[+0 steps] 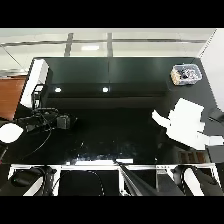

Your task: Fold the box and place the chain.

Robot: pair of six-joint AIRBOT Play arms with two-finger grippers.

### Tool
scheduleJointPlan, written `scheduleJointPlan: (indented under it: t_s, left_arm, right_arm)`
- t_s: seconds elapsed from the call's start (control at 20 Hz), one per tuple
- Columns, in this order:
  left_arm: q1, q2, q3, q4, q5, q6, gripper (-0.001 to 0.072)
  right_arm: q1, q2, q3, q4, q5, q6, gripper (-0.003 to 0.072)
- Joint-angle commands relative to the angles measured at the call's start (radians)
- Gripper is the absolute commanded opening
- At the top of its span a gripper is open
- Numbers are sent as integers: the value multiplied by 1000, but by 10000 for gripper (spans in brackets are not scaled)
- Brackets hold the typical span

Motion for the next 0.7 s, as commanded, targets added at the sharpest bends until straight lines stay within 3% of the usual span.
scheduleJointPlan:
  t_s: [0.0, 0.2, 0.45, 0.6, 0.65]
  left_arm:
    - [0, -1, 0, -1, 0, 0, 712]
    - [0, -2, 0, -1, 2, 0, 712]
    - [0, -2, 0, -1, 2, 0, 712]
    - [0, -2, 0, -1, 3, 0, 712]
    - [0, -2, 0, -1, 3, 0, 712]
  right_arm:
    - [-309, -69, 6, 106, 56, -115, 701]
    - [-541, -225, 6, 417, 107, -468, 702]
    - [-551, -356, 6, 502, 111, -723, 702]
    - [-551, -372, 8, 594, 105, -869, 699]
    - [-551, -372, 14, 593, 105, -879, 575]
